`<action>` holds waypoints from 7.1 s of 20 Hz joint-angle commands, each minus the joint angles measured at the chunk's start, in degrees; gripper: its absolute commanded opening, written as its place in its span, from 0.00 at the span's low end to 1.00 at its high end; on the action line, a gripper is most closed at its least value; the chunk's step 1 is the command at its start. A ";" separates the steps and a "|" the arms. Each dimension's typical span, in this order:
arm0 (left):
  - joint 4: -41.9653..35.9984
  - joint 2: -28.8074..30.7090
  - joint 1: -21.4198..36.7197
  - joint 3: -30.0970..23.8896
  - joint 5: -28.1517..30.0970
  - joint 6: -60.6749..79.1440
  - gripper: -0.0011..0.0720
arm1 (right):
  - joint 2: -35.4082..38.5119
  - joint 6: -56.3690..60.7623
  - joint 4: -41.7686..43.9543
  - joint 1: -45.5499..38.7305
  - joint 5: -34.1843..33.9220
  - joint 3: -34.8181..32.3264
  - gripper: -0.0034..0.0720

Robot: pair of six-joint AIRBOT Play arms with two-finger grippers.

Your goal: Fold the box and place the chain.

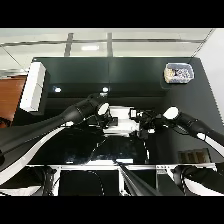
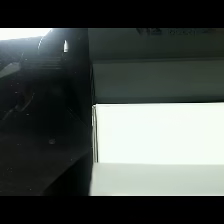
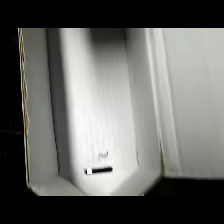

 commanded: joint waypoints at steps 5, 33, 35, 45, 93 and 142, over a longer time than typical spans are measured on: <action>0.00 -0.02 -0.02 0.02 -0.50 0.07 0.05 | 7.45 3.89 -7.08 -1.92 6.38 0.63 0.92; 0.00 -0.04 -0.02 0.00 -0.33 0.07 0.05 | 3.65 13.90 1.68 3.06 -0.61 0.52 0.24; 0.00 -0.04 -0.02 0.00 -0.33 0.04 0.05 | 4.33 21.35 -0.92 3.04 1.49 0.59 0.06; 0.02 -0.04 0.09 0.02 -0.35 0.61 0.05 | 10.69 73.05 -12.04 -37.48 20.92 0.20 0.06; 0.00 -0.04 0.09 0.00 -0.33 1.46 0.05 | -2.34 99.93 -19.69 7.98 12.22 14.67 0.46; -0.02 -0.04 0.09 0.00 -0.48 1.44 0.05 | -11.72 134.14 -43.56 20.85 22.53 24.28 0.47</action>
